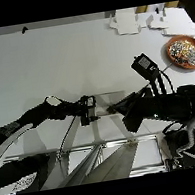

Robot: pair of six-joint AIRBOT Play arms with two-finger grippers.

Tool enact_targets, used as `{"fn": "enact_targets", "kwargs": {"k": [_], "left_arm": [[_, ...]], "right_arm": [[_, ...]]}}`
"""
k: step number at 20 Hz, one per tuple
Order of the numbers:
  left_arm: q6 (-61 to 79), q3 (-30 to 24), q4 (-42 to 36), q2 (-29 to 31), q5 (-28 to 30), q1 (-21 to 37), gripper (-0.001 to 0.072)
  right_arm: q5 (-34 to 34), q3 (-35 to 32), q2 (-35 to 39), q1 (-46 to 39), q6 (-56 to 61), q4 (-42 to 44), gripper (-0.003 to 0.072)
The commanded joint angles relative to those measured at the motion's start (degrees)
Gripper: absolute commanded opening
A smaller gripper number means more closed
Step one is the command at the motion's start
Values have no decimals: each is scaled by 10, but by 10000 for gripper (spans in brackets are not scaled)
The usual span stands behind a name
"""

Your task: Fold the box and place the chain.

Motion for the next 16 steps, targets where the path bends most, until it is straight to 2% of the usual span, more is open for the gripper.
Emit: {"fn": "enact_targets", "kwargs": {"k": [1, 5, 7, 10, 13, 16], "left_arm": [[0, 0, 0, 0, 0, 0, 255], [0, 0, 0, 0, 0, 0, 255], [0, 0, 0, 0, -1, 0, 255], [0, 0, 0, 0, -1, 0, 255], [0, 0, 0, 0, -2, 0, 255], [0, 0, 0, 0, -2, 0, 255]], "right_arm": [[-44, 1, 0, 5, 3, 0, 19], [-6, 0, -14, 5, 21, -47, 19], [-14, -6, -39, 5, 21, -49, 19], [-45, -18, -104, 5, 20, -47, 19], [-54, -18, -179, 5, 21, -45, 19], [-54, -18, -225, 5, 20, -39, 23]]}}
